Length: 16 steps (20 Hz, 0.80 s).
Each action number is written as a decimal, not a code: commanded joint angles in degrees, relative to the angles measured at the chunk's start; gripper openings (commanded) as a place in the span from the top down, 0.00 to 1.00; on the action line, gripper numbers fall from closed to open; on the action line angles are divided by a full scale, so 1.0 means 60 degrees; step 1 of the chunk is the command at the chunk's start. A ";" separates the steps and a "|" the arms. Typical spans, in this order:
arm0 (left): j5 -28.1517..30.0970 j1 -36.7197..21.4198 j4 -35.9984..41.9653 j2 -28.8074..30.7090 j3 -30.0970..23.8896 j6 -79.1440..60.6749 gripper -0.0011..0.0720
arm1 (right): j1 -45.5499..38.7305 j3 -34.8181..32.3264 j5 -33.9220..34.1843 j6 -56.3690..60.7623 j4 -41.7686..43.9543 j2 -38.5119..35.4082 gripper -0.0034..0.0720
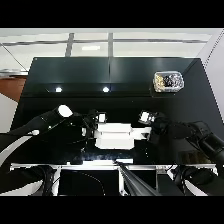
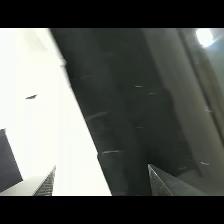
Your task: Fold the box and place the chain.
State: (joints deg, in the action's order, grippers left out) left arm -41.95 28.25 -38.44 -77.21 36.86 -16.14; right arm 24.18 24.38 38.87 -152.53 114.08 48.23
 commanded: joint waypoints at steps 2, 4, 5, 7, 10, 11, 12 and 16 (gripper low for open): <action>-0.0007 0.0011 -0.0208 -0.0040 0.0007 -0.0004 0.94 | 0.0623 -0.0404 0.0131 -0.0732 0.0328 0.0149 0.03; -0.0007 0.0011 -0.0211 -0.0040 0.0007 -0.0004 0.94 | 0.0892 -0.0514 -0.0073 -0.0747 0.0605 0.0164 0.03; -0.0011 0.0011 -0.0211 -0.0040 0.0007 0.0000 0.94 | 0.1009 -0.0525 -0.0142 -0.0790 0.0645 0.0164 0.03; -0.0025 0.0011 -0.0208 -0.0040 0.0007 0.0004 0.94 | 0.1253 -0.0525 -0.0299 -0.0900 0.0747 0.0164 0.03; -0.0109 0.0011 -0.0204 -0.0036 0.0011 0.0011 0.94 | 0.1530 -0.0525 -0.0328 -0.0943 0.0780 0.0164 0.03; -0.0157 0.0011 -0.0208 -0.0036 0.0022 0.0018 0.94 | 0.1577 -0.0525 -0.0317 -0.0943 0.0809 0.0164 0.03; -0.0368 0.0007 -0.0208 -0.0036 0.0076 0.0044 0.94 | 0.1592 -0.0525 -0.0295 -0.0943 0.0820 0.0164 0.03; -0.0703 0.0007 -0.0277 -0.0036 0.0455 0.1078 0.94 | 0.1585 -0.0510 -0.0514 -0.0943 0.0801 0.0160 0.03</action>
